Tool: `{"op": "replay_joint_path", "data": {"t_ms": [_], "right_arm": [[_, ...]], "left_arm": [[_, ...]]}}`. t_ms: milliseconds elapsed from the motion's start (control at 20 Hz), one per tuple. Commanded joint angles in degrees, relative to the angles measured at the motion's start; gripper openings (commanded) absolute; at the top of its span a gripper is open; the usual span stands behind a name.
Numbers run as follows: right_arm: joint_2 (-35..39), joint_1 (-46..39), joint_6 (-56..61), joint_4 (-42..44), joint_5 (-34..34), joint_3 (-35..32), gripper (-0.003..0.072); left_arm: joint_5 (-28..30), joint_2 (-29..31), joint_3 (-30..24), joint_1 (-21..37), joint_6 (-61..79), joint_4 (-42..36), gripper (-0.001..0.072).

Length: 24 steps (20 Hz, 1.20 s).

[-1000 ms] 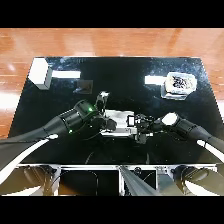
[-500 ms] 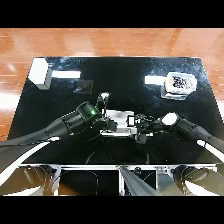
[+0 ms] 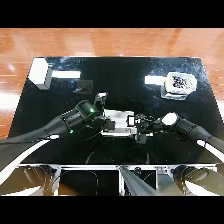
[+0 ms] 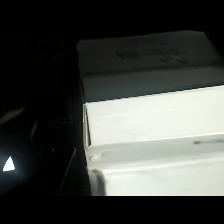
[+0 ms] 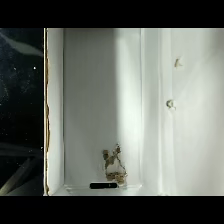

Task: Fold the box and place the chain.

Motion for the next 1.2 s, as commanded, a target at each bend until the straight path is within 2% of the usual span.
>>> {"op": "replay_joint_path", "data": {"t_ms": [0, 200, 400, 1150], "right_arm": [[0.00, 0.04, 0.00, 0.00, 0.02, 0.00, 0.0240], [-0.02, 0.04, 0.00, 0.02, 0.02, 0.00, 0.0241], [0.00, 0.04, 0.00, 0.00, 0.02, 0.00, 0.0241], [-0.02, 0.04, 0.00, 0.02, 0.00, 0.00, 0.0241]], "left_arm": [[1.66, -1.73, 1.33, 0.55, -0.04, 0.28, 0.0402], [4.74, -4.48, 4.22, 0.55, 0.13, 0.33, 0.0402], [6.21, -5.66, 4.42, 0.55, 0.13, 0.26, 0.0402], [5.27, -6.25, 4.35, 2.32, 0.22, -1.88, 0.0402]]}}
